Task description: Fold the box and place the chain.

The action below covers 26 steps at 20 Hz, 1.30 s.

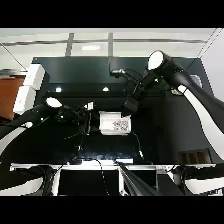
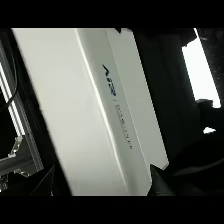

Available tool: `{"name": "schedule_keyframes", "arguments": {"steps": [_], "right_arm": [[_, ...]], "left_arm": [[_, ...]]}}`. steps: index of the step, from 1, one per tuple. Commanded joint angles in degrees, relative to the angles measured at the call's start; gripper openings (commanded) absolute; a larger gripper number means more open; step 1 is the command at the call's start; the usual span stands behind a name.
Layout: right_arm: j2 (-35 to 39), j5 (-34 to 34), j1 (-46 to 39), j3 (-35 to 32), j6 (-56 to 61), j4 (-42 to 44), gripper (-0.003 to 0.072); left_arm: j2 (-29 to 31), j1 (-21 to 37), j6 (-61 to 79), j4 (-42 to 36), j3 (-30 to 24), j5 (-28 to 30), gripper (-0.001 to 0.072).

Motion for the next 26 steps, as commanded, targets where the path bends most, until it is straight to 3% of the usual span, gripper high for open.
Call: {"name": "schedule_keyframes", "arguments": {"steps": [1,5,11,17,26], "right_arm": [[1.46,-0.26,-1.44,5.6,0.7,0.02,0.072],[-0.66,-2.32,-3.43,4.31,1.42,-0.59,0.072],[-1.55,-0.07,0.0,-2.49,0.11,-0.2,0.072],[-1.53,1.22,2.47,-3.08,0.11,-0.22,0.072],[-1.44,-1.64,6.86,-4.04,0.17,-9.29,0.072]], "left_arm": [[-0.04,-0.02,-0.04,0.02,0.04,0.13,0.0465],[-0.04,-0.02,-0.04,0.02,0.04,0.13,0.0465],[-0.04,-0.02,-0.04,0.0,0.04,0.13,0.0465],[-0.04,-0.02,-0.04,0.02,0.04,0.13,0.0465],[-0.04,-0.02,-0.04,0.0,0.04,0.13,0.0465]]}}
